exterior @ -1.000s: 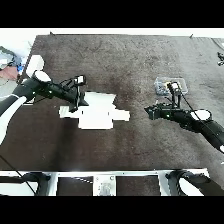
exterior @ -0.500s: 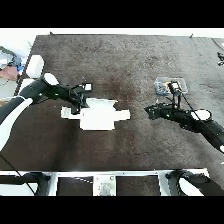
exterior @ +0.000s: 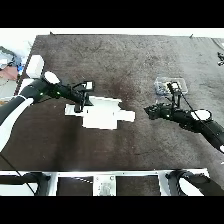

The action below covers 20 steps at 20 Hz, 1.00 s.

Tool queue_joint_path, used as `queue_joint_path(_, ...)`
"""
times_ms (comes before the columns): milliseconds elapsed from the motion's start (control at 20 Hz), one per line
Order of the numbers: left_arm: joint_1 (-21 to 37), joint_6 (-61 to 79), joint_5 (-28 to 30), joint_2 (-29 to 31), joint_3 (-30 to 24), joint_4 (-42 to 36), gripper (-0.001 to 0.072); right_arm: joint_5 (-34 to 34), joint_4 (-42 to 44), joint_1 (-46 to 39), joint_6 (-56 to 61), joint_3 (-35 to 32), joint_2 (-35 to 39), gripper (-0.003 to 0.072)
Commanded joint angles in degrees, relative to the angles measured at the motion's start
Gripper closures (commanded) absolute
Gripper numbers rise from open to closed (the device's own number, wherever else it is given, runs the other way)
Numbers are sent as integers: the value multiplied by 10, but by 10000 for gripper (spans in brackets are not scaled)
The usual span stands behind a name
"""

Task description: Fold the box and place the chain.

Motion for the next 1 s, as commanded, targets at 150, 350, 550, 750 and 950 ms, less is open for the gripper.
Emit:
queue_joint_path(150, -6, -4, -4, 0, 1, -12, 700, 7, 3, 0, 0, 0, 1, 333)
queue_joint_path(350, -6, -98, 23, -1, -2, -20, 702, 7, 7, 0, 0, 0, 0, 333)
queue_joint_path(550, -6, -99, 44, -1, -2, 12, 702, 6, 7, 0, 0, 0, 0, 333)
queue_joint_path(750, -14, -99, 53, -2, -3, 36, 702, 6, 7, 0, 0, 0, 0, 333)
queue_joint_path(950, -47, -127, 94, -7, -3, 81, 701, 6, 7, 0, 0, 0, 0, 333)
